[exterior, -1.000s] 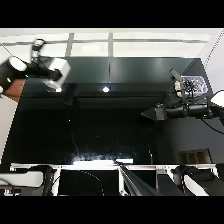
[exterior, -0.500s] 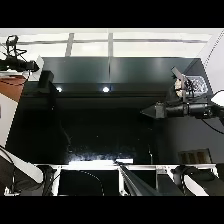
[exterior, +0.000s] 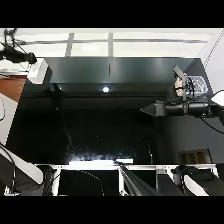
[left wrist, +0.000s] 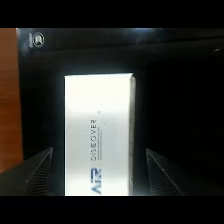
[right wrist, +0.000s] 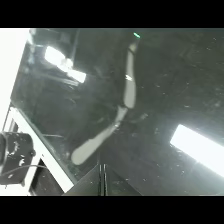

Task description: Fold the box and place the chain.

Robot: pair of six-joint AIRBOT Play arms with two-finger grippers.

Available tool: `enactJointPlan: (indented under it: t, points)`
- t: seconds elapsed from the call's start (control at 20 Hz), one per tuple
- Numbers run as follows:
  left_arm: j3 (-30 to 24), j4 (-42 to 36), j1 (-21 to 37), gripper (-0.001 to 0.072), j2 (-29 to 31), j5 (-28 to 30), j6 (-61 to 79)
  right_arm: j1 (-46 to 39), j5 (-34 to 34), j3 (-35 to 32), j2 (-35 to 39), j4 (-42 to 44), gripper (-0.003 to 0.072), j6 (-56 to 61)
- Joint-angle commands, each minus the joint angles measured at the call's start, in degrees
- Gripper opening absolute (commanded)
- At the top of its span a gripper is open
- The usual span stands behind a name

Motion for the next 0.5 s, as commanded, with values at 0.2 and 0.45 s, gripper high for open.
enactJointPlan:
  t: [0.2,0.45]
  points:
    - [-5.7,-0.9,-2.0,0.0029,25.7,-20.2,-8.3,-2.4,9.0,11.7,0.1,-5.1,0.0042,1.7]
    - [-21.7,0.8,-6.7,0.0028,47.7,-18.8,-20.1,-7.6,6.0,20.1,10.4,-35.4,0.0042,9.8]
